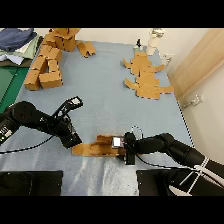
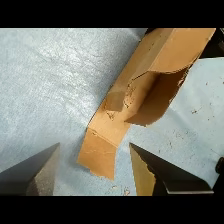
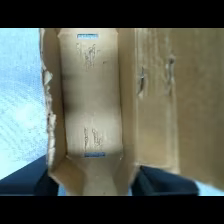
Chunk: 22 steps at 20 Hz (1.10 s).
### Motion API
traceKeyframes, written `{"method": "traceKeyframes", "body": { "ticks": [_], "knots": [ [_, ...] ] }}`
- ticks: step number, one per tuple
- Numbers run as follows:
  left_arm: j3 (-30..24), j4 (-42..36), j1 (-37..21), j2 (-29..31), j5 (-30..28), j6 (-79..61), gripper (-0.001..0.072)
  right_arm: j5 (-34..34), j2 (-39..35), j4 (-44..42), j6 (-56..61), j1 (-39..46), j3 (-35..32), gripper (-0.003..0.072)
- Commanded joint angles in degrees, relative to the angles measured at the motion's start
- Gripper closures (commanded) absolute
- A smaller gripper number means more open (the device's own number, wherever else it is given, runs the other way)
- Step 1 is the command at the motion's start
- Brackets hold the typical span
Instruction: Fold the box.
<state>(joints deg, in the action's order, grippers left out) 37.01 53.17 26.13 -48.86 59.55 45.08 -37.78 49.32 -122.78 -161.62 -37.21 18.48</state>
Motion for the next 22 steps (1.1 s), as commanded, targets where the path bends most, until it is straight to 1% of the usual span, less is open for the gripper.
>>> {"method": "traceKeyframes", "body": {
  "ticks": [1, 7, 9, 10, 11, 12, 13, 14, 15, 16, 17, 18, 19, 21, 22],
  "knots": [
    [0.02, 0.02, -0.04, 0.02, -0.17, 0.00, 0.0054, 0.00, 0.02, -0.02, 0.04, -0.04, 0.00, 0.0182],
    [0.02, 0.02, -0.04, 0.02, 0.20, 1.44, 0.0054, -0.02, 0.00, -0.02, 0.02, -0.07, 0.00, 0.0181],
    [0.02, 0.04, -0.04, 0.02, 1.84, 4.04, 0.0055, 0.00, 0.00, -0.02, 0.02, -0.04, 0.00, 0.0180],
    [0.02, 0.04, -0.04, 0.02, 3.52, 6.25, 0.0195, 0.00, 0.00, -0.02, 0.02, -0.07, 0.00, 0.0180],
    [0.02, 0.04, -0.04, 0.04, 6.16, 8.57, 0.0635, 0.00, 0.00, -0.02, 0.02, -0.07, 0.02, 0.0180],
    [-0.20, -0.09, -0.02, 0.04, 8.94, 10.49, 0.0697, 0.00, 0.00, -0.02, 0.02, -0.04, 0.02, 0.0180],
    [-0.72, -0.50, -0.02, 0.04, 11.58, 14.73, 0.0697, -0.02, 0.00, -0.02, 0.02, -0.04, 0.02, 0.0180],
    [-1.64, -2.56, -0.02, 0.04, 13.88, 17.88, 0.0697, 0.00, 0.00, 0.00, 0.02, -0.04, 0.02, 0.0180],
    [-3.21, -8.17, -0.02, 0.07, 15.61, 19.47, 0.0697, -0.02, 0.00, -0.02, 0.02, -0.04, 0.02, 0.0180],
    [-5.14, -16.39, -0.02, 0.04, 15.45, 19.56, 0.0698, -0.02, 0.00, -0.02, 0.02, -0.04, 0.02, 0.0181],
    [-7.39, -25.49, 0.02, 0.04, 13.73, 19.17, 0.0698, -0.24, 0.00, 0.00, 0.02, -0.04, 0.00, 0.0180],
    [-9.92, -34.10, 0.55, 0.04, 9.99, 18.95, 0.0697, -0.20, 0.00, 0.02, 0.02, -0.04, 0.02, 0.0180],
    [-12.26, -40.70, 1.62, 0.04, 5.01, 18.62, 0.0697, -0.22, 0.00, 0.00, 0.02, -0.07, 0.02, 0.0181],
    [-15.54, -49.22, 4.74, -0.15, -4.46, 16.46, 0.0697, -0.20, 0.00, 0.02, 0.02, -0.04, 0.02, 0.0180],
    [-16.26, -52.41, 6.64, -0.68, -8.39, 15.08, 0.0697, -0.20, 0.00, 0.02, 0.02, -0.04, 0.02, 0.0180]
  ]
}}
